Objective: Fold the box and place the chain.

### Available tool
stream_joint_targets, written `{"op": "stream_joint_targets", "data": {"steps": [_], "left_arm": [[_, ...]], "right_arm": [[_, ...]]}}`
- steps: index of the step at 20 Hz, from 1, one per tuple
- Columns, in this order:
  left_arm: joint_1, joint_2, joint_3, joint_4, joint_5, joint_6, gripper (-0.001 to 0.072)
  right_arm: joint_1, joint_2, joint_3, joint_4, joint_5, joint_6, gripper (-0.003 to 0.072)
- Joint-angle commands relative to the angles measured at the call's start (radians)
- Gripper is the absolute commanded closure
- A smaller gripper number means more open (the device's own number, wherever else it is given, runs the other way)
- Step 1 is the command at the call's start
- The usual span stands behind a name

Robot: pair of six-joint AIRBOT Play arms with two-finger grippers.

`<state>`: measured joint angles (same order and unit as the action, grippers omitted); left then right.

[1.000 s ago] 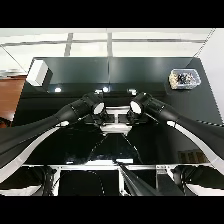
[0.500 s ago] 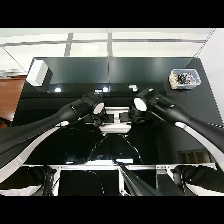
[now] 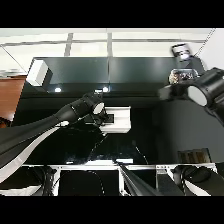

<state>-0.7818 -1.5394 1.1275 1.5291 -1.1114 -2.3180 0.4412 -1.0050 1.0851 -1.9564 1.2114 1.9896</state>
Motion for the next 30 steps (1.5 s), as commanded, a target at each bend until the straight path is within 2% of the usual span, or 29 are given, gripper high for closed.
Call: {"op": "stream_joint_targets", "data": {"steps": [1,2,3,5,7,9,11,12,14,15,19,25,26,27,29,30], "left_arm": [[0.000,0.000,0.000,0.000,0.000,0.000,0.0679],[0.000,0.000,0.000,0.000,0.000,0.000,0.0679],[0.000,0.000,0.000,0.000,0.000,0.000,0.0679],[0.000,0.000,0.000,0.000,0.000,0.000,0.0679],[0.000,0.000,0.000,0.000,0.001,0.000,0.0679],[0.000,0.000,0.000,0.000,0.000,0.000,0.0679],[0.000,0.000,0.000,0.000,0.000,0.000,0.0679],[0.000,0.000,0.000,0.000,0.000,0.000,0.0679],[0.000,0.000,0.000,0.000,0.000,0.000,0.0679],[0.000,0.000,0.000,0.000,0.000,0.000,0.0679],[0.000,0.000,0.000,0.000,0.000,0.000,0.0679],[0.000,0.000,0.000,0.000,0.000,0.000,0.0679],[0.000,0.000,0.000,0.000,0.000,0.000,0.0679],[0.000,0.000,0.000,0.000,-0.001,0.000,0.0679],[0.000,0.000,0.000,0.000,0.000,0.000,0.0679],[0.000,0.000,0.000,0.000,0.000,0.000,0.0679]], "right_arm": [[-0.222,0.020,-0.156,-0.122,-0.347,0.025,0.0085],[-0.296,-0.005,-0.215,-0.092,-0.459,0.071,-0.0030],[-0.364,-0.051,-0.238,-0.048,-0.516,0.097,-0.0030],[-0.468,-0.165,-0.192,0.042,-0.546,0.109,-0.0030],[-0.545,-0.302,-0.045,0.135,-0.507,0.107,-0.0030],[-0.590,-0.450,0.155,0.241,-0.426,0.066,-0.0028],[-0.603,-0.592,0.345,0.278,-0.304,0.031,0.0032],[-0.603,-0.655,0.425,0.282,-0.248,0.023,0.0032],[-0.603,-0.761,0.547,0.283,-0.163,0.005,0.0149],[-0.603,-0.802,0.587,0.286,-0.137,0.005,0.0149],[-0.603,-0.872,0.612,0.310,-0.144,-0.001,0.0149],[-0.605,-0.908,0.612,0.329,-0.192,-0.001,0.0151],[-0.608,-0.911,0.612,0.331,-0.193,-0.001,0.0232],[-0.610,-0.914,0.612,0.334,-0.192,0.000,0.0281],[-0.611,-0.914,0.612,0.333,-0.191,0.000,0.0457],[-0.612,-0.914,0.612,0.333,-0.189,-0.001,0.0459]]}}
